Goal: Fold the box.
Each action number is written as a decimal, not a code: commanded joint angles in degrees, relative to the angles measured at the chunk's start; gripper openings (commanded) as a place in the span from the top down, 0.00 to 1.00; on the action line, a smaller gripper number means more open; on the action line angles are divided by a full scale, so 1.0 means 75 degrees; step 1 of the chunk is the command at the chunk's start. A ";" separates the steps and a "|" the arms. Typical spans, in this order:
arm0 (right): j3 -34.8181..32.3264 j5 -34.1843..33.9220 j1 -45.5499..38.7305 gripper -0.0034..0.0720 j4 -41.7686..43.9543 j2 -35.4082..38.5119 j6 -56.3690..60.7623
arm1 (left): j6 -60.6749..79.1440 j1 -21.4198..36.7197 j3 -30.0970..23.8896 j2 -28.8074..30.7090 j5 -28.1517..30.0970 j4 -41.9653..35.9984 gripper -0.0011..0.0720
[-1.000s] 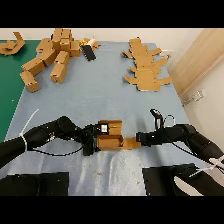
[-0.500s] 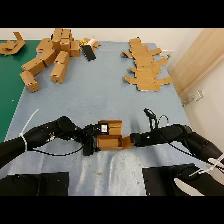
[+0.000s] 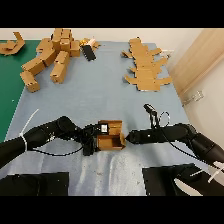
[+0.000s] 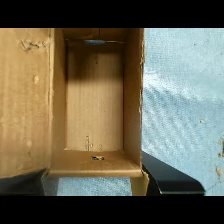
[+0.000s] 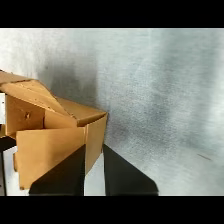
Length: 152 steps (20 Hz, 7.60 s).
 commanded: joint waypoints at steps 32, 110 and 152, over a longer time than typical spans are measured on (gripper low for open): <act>0.3681 -0.2381 0.3669 0.50 -0.4794 -0.4118 0.7315 | 0.0000 0.0003 -0.0003 0.0000 0.0000 0.0000 0.50; 0.0726 0.2876 0.3672 0.87 -0.2043 -0.0758 -0.7157 | 0.0003 0.0003 -0.0003 0.0000 -0.0003 0.0000 0.50; 0.0889 0.1929 0.3861 0.48 -0.3040 -0.0571 -0.7446 | 0.0003 0.0003 -0.0003 0.0000 0.0000 0.0000 0.50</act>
